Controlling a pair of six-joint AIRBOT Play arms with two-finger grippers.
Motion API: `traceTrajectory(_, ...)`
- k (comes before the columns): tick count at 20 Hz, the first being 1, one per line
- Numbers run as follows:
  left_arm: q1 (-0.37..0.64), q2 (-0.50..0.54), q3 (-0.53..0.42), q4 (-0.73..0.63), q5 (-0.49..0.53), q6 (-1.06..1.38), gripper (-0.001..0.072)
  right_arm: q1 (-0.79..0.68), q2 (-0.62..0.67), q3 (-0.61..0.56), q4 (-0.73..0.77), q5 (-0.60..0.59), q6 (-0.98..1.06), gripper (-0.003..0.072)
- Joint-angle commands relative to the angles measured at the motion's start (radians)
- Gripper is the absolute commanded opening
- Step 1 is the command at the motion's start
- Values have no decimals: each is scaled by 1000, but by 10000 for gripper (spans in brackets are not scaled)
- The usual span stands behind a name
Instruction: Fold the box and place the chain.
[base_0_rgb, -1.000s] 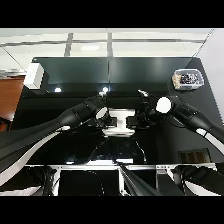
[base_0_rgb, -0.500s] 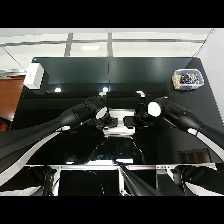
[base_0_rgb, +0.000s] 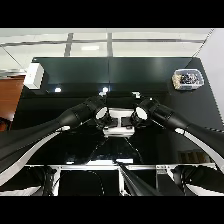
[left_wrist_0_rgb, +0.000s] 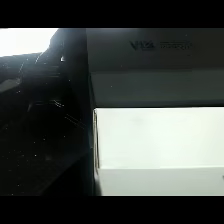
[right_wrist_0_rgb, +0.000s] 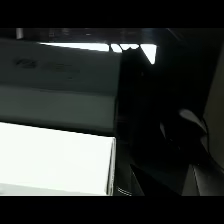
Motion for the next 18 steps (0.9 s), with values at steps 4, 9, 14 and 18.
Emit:
traceTrajectory(4, 0, 0, 0, 0, -1, 1, 29, 9, -8, 5, 15, 15, 55, 302)
traceTrajectory(9, 0, 0, 0, 0, -1, 1, 28, 9, -8, 5, 15, 18, 56, 12)
traceTrajectory(14, 0, 0, 0, 0, -1, 1, 28, 9, -8, 5, 15, 18, 56, 247)
traceTrajectory(18, 0, 0, 0, 0, -1, 0, 28, 9, -10, 5, 12, 25, 55, 268)
